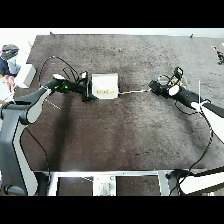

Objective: Fold the box and place the chain.

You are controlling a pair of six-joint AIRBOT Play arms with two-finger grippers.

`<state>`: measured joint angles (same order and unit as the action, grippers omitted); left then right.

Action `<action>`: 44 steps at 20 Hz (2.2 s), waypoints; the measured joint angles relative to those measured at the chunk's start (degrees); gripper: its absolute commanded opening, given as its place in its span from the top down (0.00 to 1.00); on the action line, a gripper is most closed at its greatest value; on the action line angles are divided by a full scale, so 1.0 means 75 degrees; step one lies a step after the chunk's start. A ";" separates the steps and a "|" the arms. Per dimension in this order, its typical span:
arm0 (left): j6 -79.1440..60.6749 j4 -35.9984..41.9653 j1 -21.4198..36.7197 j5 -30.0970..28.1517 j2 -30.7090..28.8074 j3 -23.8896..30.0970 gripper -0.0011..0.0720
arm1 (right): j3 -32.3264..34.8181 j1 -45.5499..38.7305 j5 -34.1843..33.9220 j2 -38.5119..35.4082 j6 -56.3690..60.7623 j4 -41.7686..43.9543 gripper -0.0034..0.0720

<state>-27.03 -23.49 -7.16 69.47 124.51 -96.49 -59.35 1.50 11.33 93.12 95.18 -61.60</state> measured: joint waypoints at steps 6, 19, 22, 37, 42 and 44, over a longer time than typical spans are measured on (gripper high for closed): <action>0.0000 -0.0003 0.0000 0.0000 0.0000 0.0000 0.61 | -0.0003 0.0539 0.0000 -0.0545 0.0000 -0.0146 0.94; 0.0000 -0.0003 0.0000 0.0000 0.0000 0.0000 0.61 | -0.0347 0.2958 -0.0997 -0.2946 -0.0338 -0.0192 0.94; 0.0003 -0.0003 0.0000 0.0000 0.0000 0.0000 0.61 | -0.0851 0.3494 -0.1209 -0.2838 -0.0350 -0.0350 0.94; 0.0003 0.0000 0.0000 0.0000 0.0000 0.0000 0.61 | -0.1818 0.4001 0.0248 -0.0819 -0.0379 -0.0930 0.51; 0.0003 0.0000 0.0000 0.0000 0.0000 0.0000 0.61 | -0.1947 0.3538 0.0772 -0.0863 -0.1518 -0.1110 0.66; 0.0003 -0.0003 0.0000 0.0000 0.0000 0.0000 0.61 | -0.2200 0.3156 0.1247 -0.0895 -0.2130 -0.1125 0.66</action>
<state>-27.00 -23.51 -7.16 69.47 124.51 -96.49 -75.85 25.17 20.69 86.41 79.20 -70.04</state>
